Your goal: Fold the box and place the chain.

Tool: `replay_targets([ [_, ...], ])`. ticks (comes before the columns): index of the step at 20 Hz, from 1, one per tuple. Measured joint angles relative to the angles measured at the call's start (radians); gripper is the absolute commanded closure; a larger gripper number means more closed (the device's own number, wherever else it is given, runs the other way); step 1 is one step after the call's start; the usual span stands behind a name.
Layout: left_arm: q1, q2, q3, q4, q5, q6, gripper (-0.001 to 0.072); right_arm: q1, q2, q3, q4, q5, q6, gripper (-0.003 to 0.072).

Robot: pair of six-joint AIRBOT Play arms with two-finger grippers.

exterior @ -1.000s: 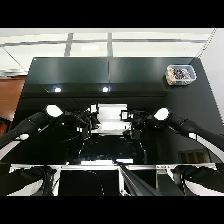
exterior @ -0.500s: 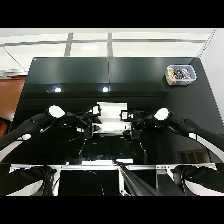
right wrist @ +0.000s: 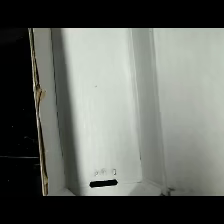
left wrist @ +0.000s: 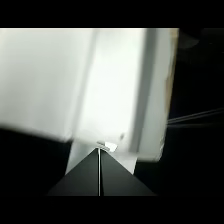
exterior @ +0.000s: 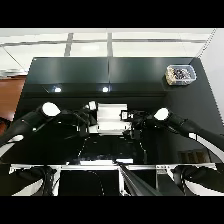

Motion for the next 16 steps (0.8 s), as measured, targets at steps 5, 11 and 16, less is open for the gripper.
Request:
replay_targets([
  [5,0.21,0.113,0.036,0.314,-0.154,-0.58,0.0683,0.0,0.0,0.0,0.0,0.0,0.0,0.0558],
  [11,0.557,0.0,-0.065,0.069,-0.331,-0.87,0.0685,0.0,0.0,0.0,0.0,0.0,0.0,0.0558],
  [16,0.552,-0.145,-0.109,-0.135,-0.328,-0.832,0.0685,0.0,0.0,0.0,0.0,0.0,0.0,0.0558],
])
